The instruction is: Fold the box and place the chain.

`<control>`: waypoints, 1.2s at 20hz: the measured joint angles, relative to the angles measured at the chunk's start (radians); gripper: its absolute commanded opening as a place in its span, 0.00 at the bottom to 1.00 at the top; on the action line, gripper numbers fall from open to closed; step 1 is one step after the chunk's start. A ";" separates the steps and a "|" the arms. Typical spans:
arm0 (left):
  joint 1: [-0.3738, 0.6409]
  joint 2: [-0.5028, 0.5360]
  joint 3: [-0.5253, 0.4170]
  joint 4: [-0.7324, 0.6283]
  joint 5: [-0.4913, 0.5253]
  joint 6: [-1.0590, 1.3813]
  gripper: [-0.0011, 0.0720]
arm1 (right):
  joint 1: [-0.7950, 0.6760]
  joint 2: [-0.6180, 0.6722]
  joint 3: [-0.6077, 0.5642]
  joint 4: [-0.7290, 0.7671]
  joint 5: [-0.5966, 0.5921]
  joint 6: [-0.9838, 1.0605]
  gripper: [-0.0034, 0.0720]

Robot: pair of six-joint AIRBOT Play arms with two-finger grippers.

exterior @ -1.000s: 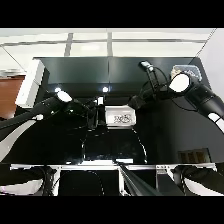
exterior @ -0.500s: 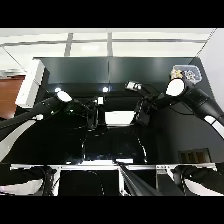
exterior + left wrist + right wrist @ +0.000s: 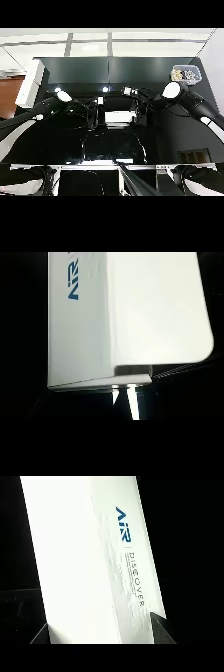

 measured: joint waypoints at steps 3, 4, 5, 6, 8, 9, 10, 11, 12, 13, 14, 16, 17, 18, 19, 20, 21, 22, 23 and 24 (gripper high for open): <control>0.000 0.000 0.000 0.000 0.000 0.000 0.39 | -0.001 0.010 0.018 0.011 0.026 0.016 0.99; 0.000 0.000 0.000 0.000 0.000 0.000 0.39 | -0.002 0.021 0.031 0.011 0.039 0.036 0.99; 0.000 0.000 0.000 0.000 0.000 0.000 0.39 | -0.006 0.035 0.047 0.013 0.054 0.060 0.99; 0.000 0.000 0.000 0.000 0.000 0.000 0.39 | -0.010 0.052 0.062 0.015 0.064 0.082 0.99; 0.000 0.000 0.000 0.000 0.000 0.000 0.39 | -0.027 0.079 0.080 0.017 0.063 0.109 0.99; 0.000 0.000 0.000 0.000 0.000 0.000 0.39 | -0.038 0.087 0.084 0.016 0.056 0.119 0.99; 0.000 0.000 0.000 0.000 0.000 0.000 0.39 | -0.050 0.090 0.085 0.016 0.038 0.126 0.99; 0.000 0.000 0.000 0.000 0.000 0.000 0.39 | -0.059 0.091 0.080 0.017 0.014 0.130 0.99; 0.000 0.000 0.000 0.000 0.000 0.000 0.39 | -0.066 0.086 0.073 0.018 -0.009 0.134 0.99; 0.000 0.000 0.000 0.000 0.000 0.000 0.39 | -0.071 0.077 0.064 0.019 -0.031 0.137 0.99; 0.000 0.000 0.000 0.000 0.000 0.000 0.39 | -0.075 0.063 0.053 0.032 -0.047 0.138 0.99; 0.000 0.000 0.000 0.000 0.000 0.000 0.39 | -0.077 0.032 0.037 0.050 -0.041 0.137 0.99; 0.000 0.000 0.000 0.000 0.000 0.000 0.39 | -0.076 0.020 0.031 0.057 -0.023 0.130 0.99; 0.000 0.000 0.000 0.000 0.000 0.000 0.39 | -0.072 0.010 0.028 0.056 -0.001 0.120 0.99; 0.000 0.000 0.000 0.000 0.000 0.000 0.39 | -0.068 0.002 0.025 0.057 0.011 0.105 0.99; 0.000 0.000 0.000 0.000 0.000 0.000 0.39 | -0.062 -0.003 0.023 0.056 0.019 0.090 0.99; 0.000 0.000 0.000 0.000 0.000 0.000 0.39 | -0.055 -0.007 0.022 0.056 0.024 0.069 0.99; 0.000 0.000 0.000 0.000 0.000 0.000 0.39 | -0.045 -0.010 0.021 0.056 0.024 0.047 0.99; 0.000 0.000 0.000 0.000 0.000 0.000 0.39 | -0.036 -0.013 0.020 0.055 0.028 0.026 0.99; 0.000 0.000 0.000 0.000 0.000 0.000 0.39 | -0.026 -0.014 0.019 0.055 0.032 0.001 0.99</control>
